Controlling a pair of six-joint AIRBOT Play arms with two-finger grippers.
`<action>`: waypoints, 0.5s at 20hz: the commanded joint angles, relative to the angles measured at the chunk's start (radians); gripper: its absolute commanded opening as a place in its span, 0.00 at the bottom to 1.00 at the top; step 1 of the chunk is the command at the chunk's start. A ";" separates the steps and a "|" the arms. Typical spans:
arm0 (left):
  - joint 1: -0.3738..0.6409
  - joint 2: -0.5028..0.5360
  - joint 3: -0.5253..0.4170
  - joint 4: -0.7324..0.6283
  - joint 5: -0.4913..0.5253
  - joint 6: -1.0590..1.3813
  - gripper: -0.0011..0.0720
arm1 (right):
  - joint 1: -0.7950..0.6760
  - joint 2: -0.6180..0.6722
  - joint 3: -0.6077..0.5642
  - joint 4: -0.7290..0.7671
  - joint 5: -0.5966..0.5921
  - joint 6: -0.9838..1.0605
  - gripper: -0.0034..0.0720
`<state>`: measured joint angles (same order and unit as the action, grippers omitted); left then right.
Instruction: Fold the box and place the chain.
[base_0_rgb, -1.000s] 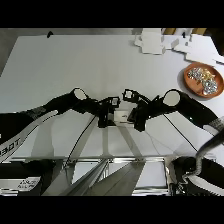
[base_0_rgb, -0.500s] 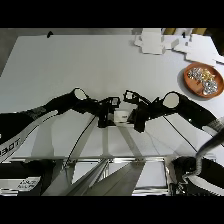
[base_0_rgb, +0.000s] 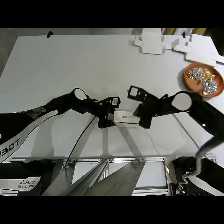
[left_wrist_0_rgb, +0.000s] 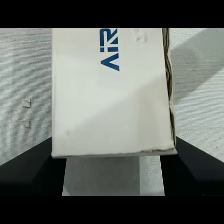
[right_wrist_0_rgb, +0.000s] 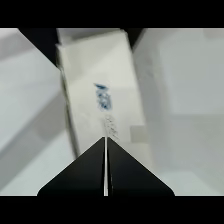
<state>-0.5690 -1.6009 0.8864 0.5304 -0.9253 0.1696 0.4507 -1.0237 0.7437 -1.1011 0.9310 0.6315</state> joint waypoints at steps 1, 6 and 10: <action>0.000 0.000 0.000 0.001 0.001 0.003 0.47 | -0.045 0.066 0.016 -0.348 0.009 0.343 0.07; 0.000 0.000 0.000 0.001 0.001 0.003 0.47 | -0.304 0.035 0.016 -0.384 0.098 0.578 0.07; 0.000 0.000 0.000 0.001 0.001 0.003 0.47 | -0.397 0.015 0.001 -0.379 0.157 0.650 0.07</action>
<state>-0.5690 -1.6009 0.8864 0.5312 -0.9249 0.1719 0.1272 -0.9993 0.7532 -1.4570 1.0439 1.1793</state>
